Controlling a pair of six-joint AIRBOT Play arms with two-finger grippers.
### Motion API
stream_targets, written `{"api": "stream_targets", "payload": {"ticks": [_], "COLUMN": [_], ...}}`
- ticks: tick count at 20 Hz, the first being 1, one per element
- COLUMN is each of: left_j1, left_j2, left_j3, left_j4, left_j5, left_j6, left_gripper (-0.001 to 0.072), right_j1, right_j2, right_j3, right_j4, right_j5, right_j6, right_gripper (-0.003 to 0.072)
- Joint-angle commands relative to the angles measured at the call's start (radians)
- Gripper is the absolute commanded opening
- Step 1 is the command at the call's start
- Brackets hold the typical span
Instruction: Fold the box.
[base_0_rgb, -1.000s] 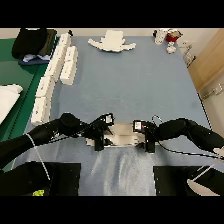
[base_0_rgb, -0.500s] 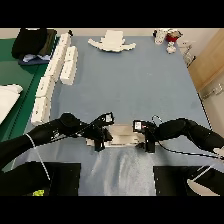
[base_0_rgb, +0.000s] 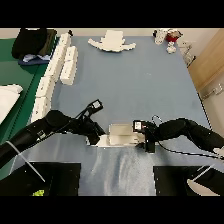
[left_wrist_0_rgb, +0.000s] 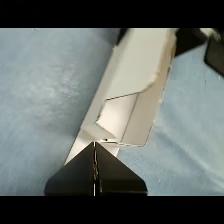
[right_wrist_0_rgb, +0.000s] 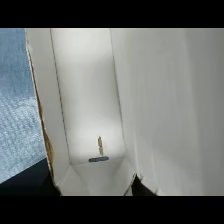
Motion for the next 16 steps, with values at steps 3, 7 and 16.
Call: {"api": "stream_targets", "payload": {"ticks": [3, 7, 16], "left_j1": [0.181, 0.306, 0.296], "left_j2": [0.171, 0.222, 0.220], "left_j3": [0.000, -0.026, -0.217], "left_j4": [0.329, 0.429, 0.190], "left_j5": [-0.100, -0.263, -0.130], "left_j6": [-0.623, -0.839, -0.797], "left_gripper": [0.0012, 0.0013, 0.0013], "right_j1": [0.001, 0.001, 0.001], "right_j2": [0.001, 0.001, 0.001], "right_j3": [0.000, 0.000, 0.000], "right_j4": [0.000, 0.000, 0.000], "right_j5": [0.000, 0.000, 0.000], "right_j6": [0.000, 0.000, 0.000], "right_gripper": [0.0497, 0.0497, 0.0497]}}
